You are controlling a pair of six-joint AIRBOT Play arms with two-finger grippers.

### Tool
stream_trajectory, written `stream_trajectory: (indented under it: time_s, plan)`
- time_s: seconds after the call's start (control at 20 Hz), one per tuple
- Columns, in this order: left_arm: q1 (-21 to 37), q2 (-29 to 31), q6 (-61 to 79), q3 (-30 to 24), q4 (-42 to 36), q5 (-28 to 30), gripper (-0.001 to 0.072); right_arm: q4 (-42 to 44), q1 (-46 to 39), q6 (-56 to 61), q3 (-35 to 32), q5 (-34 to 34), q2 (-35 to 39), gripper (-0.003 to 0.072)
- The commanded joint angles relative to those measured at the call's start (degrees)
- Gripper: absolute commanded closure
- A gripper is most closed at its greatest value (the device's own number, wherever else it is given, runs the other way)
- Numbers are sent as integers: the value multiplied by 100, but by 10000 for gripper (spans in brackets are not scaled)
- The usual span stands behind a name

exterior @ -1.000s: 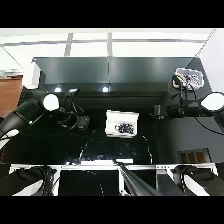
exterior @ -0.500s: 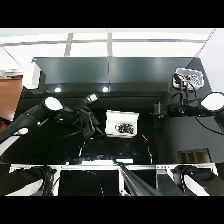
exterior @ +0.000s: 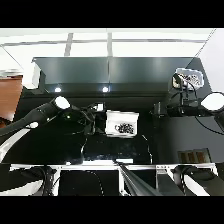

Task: Fold the box and place the chain.

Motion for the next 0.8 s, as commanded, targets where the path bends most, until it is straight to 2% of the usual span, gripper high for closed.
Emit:
stream_trajectory:
  time_s: [0.0, 0.45, 0.75]
  plan:
    - [-81, -219, 380, 232, -249, -162, -11, 2, -2, 4, -2, -61, -2, 414]
    - [-315, -219, 341, 234, -98, -254, -11, 4, -2, 4, -2, -63, -4, 414]
    - [-354, -221, -234, 221, 319, -236, -10, 2, -2, 4, -2, -63, -4, 414]
